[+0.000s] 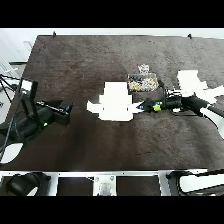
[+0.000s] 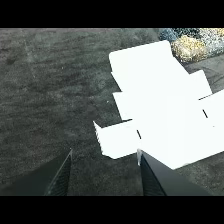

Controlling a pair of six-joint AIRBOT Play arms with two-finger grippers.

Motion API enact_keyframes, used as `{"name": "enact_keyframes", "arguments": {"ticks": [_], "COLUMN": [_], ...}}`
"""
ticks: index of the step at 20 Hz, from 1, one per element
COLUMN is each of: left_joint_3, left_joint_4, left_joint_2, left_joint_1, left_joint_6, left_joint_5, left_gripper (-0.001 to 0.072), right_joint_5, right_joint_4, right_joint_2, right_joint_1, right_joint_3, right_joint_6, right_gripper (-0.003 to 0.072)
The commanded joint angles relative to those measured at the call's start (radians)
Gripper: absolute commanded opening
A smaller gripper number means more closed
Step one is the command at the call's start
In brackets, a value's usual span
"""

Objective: Fold the box and place the chain.

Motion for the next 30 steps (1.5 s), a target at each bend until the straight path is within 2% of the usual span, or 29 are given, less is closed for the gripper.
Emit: {"name": "enact_keyframes", "arguments": {"ticks": [1,8,12,15,16,17,20,22,25,27,30], "left_joint_3": [0.0,0.0,0.0,-0.001,0.0,0.0,0.0,0.009,0.069,0.143,0.298], "left_joint_4": [0.0,0.0,0.0,0.001,0.0,0.0,0.001,0.002,0.001,0.001,-0.02], "left_joint_2": [0.0,0.0,0.0,0.0,0.0,0.0,-0.018,-0.078,-0.227,-0.34,-0.509], "left_joint_1": [0.0,0.0,0.0,0.0,0.0,0.0,0.0,0.002,0.058,0.127,0.215], "left_joint_6": [0.0,0.0,0.0,0.003,0.017,0.022,0.02,0.02,0.02,0.032,0.154], "left_joint_5": [0.047,0.17,0.198,0.174,0.177,0.177,0.15,0.144,0.109,0.065,-0.063], "left_gripper": [0.0491,0.049,0.0491,0.0492,0.0515,0.0627,0.0644,0.0643,0.0643,0.0643,0.0643], "right_joint_5": [-0.068,-0.063,-0.061,-0.061,-0.061,-0.06,-0.061,-0.053,-0.045,-0.046,-0.046], "right_joint_4": [0.026,-0.041,-0.1,-0.108,-0.107,-0.106,-0.103,-0.103,-0.093,-0.071,-0.069], "right_joint_2": [0.0,-0.037,-0.067,-0.069,-0.069,-0.069,-0.069,-0.069,-0.069,-0.069,-0.069], "right_joint_1": [0.03,0.056,0.081,0.079,0.08,0.08,0.081,0.081,0.081,0.081,0.081], "right_joint_3": [0.043,0.1,0.138,0.144,0.144,0.144,0.144,0.143,0.143,0.144,0.144], "right_joint_6": [0.01,0.013,0.014,0.017,0.017,0.017,0.017,0.017,0.018,0.017,0.016], "right_gripper": [0.0007,0.0007,0.0007,0.0007,0.0007,0.0007,0.0008,0.0008,0.0007,0.0007,0.0008]}}
